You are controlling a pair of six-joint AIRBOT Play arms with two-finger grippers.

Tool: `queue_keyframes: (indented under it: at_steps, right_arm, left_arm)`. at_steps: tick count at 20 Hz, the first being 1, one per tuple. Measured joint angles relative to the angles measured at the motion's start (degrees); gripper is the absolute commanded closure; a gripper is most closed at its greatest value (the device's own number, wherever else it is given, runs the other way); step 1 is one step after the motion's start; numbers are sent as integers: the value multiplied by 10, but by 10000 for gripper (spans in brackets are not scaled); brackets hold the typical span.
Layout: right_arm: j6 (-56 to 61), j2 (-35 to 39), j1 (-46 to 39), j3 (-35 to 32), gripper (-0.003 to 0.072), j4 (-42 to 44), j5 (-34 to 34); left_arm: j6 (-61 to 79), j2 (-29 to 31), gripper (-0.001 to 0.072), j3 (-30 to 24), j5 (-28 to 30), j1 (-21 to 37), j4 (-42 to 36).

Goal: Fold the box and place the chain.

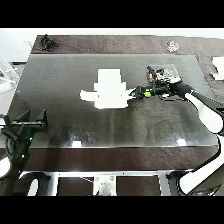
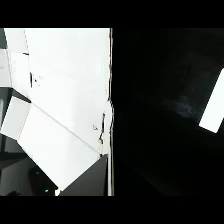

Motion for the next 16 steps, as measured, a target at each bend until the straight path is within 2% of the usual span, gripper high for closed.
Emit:
queue_keyframes:
  at_steps: [6, 10, 13, 16]
  right_arm:
    - [15, 0, 0, 0, 685, -1, -6]
    - [29, 0, 1, 0, 685, -1, -8]
    - [34, 0, 3, 0, 684, -1, -9]
    - [34, 0, 4, 0, 684, -1, -9]
  left_arm:
    - [32, -1, 58, 29, -25, 0, 0]
    - [58, -34, 58, 72, -41, 0, 0]
    - [91, -101, 58, 115, -67, 0, 0]
    - [115, -202, 58, 178, -120, 0, 0]
